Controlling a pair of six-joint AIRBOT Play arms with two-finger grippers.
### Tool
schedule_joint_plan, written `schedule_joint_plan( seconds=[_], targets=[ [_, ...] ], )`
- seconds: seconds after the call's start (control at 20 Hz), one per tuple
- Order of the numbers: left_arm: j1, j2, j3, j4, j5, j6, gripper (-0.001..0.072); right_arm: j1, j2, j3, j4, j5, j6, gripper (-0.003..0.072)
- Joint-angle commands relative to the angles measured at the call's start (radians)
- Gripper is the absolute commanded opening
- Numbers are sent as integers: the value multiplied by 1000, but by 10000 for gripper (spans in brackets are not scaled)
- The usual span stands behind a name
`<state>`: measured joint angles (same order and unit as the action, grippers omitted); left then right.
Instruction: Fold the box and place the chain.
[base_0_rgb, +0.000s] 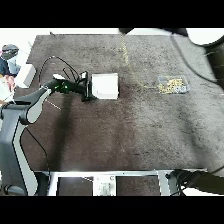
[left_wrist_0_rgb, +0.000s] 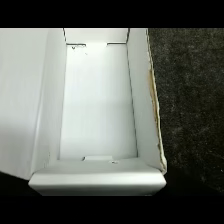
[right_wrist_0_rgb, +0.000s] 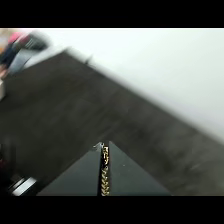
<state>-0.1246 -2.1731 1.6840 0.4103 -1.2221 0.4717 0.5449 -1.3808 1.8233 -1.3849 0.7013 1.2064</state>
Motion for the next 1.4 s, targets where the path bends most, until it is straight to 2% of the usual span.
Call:
schedule_joint_plan(
  seconds=[0.0, 0.2, 0.35, 0.55, 0.6, 0.65, 0.7, 0.9, 1.0, 1.2, 1.35],
  targets=[
    [1, 0, 0, 0, 0, 0, 277, 34, -81, -44, 71, 40, 1, 11],
    [1, 0, 0, 0, 0, 0, 277, 34, -147, -144, 131, 12, 1, 12],
    [1, 0, 0, 0, 0, 0, 278, 33, -208, -208, 141, -61, -10, 11],
    [1, 0, 0, 0, 0, 0, 277, 33, -285, -226, 126, -103, -9, 12],
    [1, 0, 0, 0, 0, 0, 277, 32, -298, -226, 125, -98, 11, 83],
    [1, 0, 0, 0, 0, 0, 278, 26, -307, -227, 125, -92, 27, 408],
    [1, 0, 0, 0, 0, 0, 277, 17, -309, -227, 115, -77, 27, 438],
    [1, 0, 0, 0, 0, 0, 277, -107, -276, -245, 140, 77, 75, 437],
    [1, 0, 0, 0, 0, 0, 277, -189, -194, -358, 163, 70, 88, 438],
    [1, 0, 0, 0, 0, 0, 278, -369, -2, -682, 162, -71, 236, 438],
    [1, 0, 0, 0, 0, 0, 277, -475, 10, -832, 160, -185, 352, 438]
  ],
)
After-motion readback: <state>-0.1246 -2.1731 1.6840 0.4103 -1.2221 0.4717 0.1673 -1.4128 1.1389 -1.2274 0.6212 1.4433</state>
